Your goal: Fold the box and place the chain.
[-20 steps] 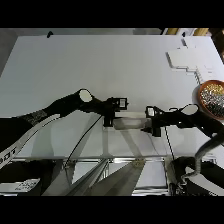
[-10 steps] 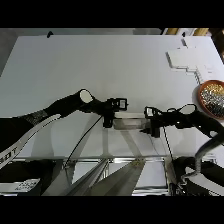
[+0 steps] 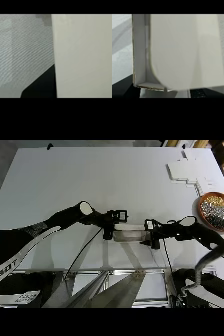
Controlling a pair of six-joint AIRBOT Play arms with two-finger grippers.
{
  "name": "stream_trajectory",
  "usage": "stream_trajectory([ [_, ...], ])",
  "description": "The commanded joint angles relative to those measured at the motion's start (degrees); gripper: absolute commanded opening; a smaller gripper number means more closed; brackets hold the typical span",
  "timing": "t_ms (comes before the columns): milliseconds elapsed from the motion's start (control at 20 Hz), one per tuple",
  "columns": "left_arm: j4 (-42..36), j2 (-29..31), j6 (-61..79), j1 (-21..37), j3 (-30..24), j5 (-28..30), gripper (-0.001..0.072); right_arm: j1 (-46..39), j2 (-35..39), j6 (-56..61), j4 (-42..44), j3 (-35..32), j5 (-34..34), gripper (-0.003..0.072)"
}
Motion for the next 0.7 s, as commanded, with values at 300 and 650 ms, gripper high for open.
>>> stream_trajectory([
  [300,0.0,0.0,0.0,0.0,0.1,0.0,0.0013,0.0,-0.2,-0.2,0.1,0.0,0.0,0.0393],
  [650,0.0,0.0,0.0,0.0,0.1,0.0,0.0013,0.0,-0.2,-0.2,-0.1,0.0,0.1,0.0318],
])
